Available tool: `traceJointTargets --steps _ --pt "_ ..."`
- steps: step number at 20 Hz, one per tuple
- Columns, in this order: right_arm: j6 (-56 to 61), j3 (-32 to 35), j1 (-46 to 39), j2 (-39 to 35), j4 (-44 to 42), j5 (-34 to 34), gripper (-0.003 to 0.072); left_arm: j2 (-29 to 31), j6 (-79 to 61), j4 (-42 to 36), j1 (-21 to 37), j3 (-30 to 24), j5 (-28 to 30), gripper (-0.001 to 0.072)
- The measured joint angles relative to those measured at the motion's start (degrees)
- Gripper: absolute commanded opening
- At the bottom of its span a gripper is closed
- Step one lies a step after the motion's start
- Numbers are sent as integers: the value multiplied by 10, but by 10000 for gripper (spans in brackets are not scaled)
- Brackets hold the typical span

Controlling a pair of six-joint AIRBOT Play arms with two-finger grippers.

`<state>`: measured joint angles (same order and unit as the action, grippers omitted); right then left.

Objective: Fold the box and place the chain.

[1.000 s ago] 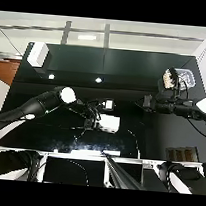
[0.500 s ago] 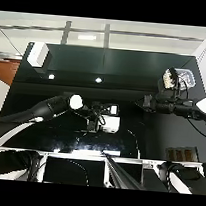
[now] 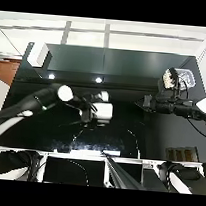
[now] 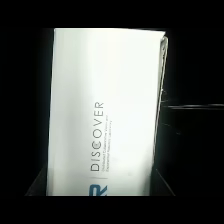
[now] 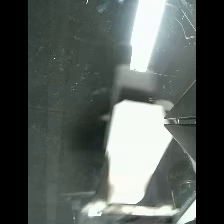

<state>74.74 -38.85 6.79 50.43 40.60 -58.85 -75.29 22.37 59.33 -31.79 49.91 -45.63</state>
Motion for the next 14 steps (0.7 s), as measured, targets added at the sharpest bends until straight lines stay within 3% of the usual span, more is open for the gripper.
traceJointTargets --steps 9,12,14 --pt "16 0 0 0 0 0 47 26 221 84 417 26 5 297" --pt "18 0 0 0 -1 3 47 -7 280 96 514 66 7 297" --pt "20 0 0 0 -1 5 47 -43 309 100 545 102 7 297"
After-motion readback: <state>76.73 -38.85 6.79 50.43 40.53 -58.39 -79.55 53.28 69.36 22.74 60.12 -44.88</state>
